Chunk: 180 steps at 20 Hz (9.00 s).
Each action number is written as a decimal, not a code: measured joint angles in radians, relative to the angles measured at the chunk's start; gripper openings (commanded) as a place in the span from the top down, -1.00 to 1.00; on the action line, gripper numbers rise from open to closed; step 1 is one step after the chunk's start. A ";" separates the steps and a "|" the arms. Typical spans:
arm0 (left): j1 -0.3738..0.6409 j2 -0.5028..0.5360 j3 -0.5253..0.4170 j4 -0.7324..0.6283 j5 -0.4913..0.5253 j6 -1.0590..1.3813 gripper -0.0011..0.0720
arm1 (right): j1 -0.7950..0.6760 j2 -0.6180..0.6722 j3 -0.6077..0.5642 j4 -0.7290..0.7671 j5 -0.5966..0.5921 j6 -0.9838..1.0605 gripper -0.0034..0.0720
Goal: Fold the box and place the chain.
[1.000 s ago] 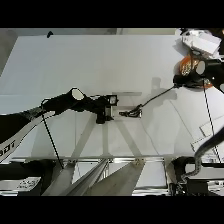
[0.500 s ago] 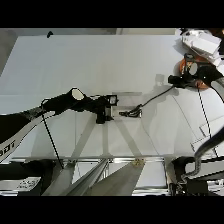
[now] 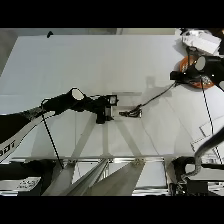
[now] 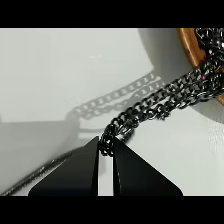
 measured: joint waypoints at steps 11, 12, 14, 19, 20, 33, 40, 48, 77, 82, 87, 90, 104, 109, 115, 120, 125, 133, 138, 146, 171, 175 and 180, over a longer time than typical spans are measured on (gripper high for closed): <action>0.000 0.000 0.000 0.000 0.000 0.000 0.11 | 0.395 0.412 0.000 0.005 0.240 0.025 0.87; 0.000 0.000 0.000 0.000 0.000 0.000 0.11 | 0.440 0.429 0.000 0.005 0.249 0.042 0.87; 0.000 0.000 0.000 0.000 0.000 0.000 0.11 | 0.532 0.453 0.000 0.005 0.262 0.074 0.87; 0.000 0.000 0.000 0.000 0.000 0.000 0.11 | 0.704 0.473 0.000 -0.012 0.274 0.145 0.87; 0.000 0.000 0.000 0.000 0.000 0.000 0.11 | 0.725 0.475 0.000 -0.017 0.277 0.155 0.87; 0.000 0.000 0.000 0.000 0.000 0.000 0.11 | 0.778 0.496 0.000 -0.222 0.344 0.326 0.87; 0.000 0.000 0.000 0.000 0.000 0.000 0.11 | 0.778 0.521 0.000 -0.366 0.397 0.408 0.87; 0.000 0.000 0.000 0.000 0.000 0.000 0.11 | 0.778 0.519 -0.001 -0.301 0.373 0.422 0.87; 0.000 0.000 0.000 0.000 0.000 0.000 0.11 | 0.799 0.145 -0.315 0.073 -0.143 0.314 0.43; 0.000 0.000 0.000 0.000 0.000 0.000 0.11 | 0.745 0.256 -0.315 0.076 -0.119 0.250 0.39; 0.000 0.000 0.000 0.000 0.000 0.000 0.11 | 0.612 0.371 -0.322 0.074 0.056 0.064 0.39; 0.000 0.000 0.000 0.000 0.000 0.000 0.11 | 0.521 0.392 -0.371 0.094 0.102 -0.133 0.26; 0.000 0.000 0.000 0.000 0.000 0.000 0.11 | 0.382 0.332 -0.603 0.451 -0.272 -1.212 0.38; 0.000 0.000 0.000 0.000 0.000 0.000 0.11 | 0.373 0.311 -0.608 0.484 -0.262 -1.260 0.87; 0.000 0.000 0.000 0.000 0.000 0.000 0.11 | 0.372 0.345 -0.609 0.443 -0.217 -1.162 0.87; 0.000 0.000 0.000 0.000 0.000 0.000 0.11 | 0.376 0.532 -0.609 0.405 -0.211 -1.048 0.87; 0.000 0.000 0.000 0.000 0.000 0.000 0.11 | 0.438 0.654 -0.609 0.522 -0.227 -1.009 0.87; 0.000 0.000 0.000 0.000 0.000 0.000 0.11 | 0.592 0.489 -0.610 0.716 -0.470 -1.001 0.87; 0.000 0.000 0.000 0.000 0.000 0.000 0.11 | 0.625 0.381 -0.609 0.773 -0.519 -1.000 0.42; 0.000 0.000 0.000 0.000 0.000 0.000 0.11 | 0.595 0.436 -0.609 0.767 -0.492 -0.991 0.34; 0.000 0.000 0.000 0.000 0.000 0.000 0.11 | 0.245 0.393 -0.814 0.971 -0.354 -1.868 0.16; 0.000 0.000 0.000 0.000 0.000 0.000 0.11 | 0.247 0.377 -0.814 1.060 -0.371 -1.938 0.26; 0.000 0.000 0.000 0.000 0.000 0.000 0.11 | 0.247 0.372 -0.814 1.127 -0.379 -1.989 0.81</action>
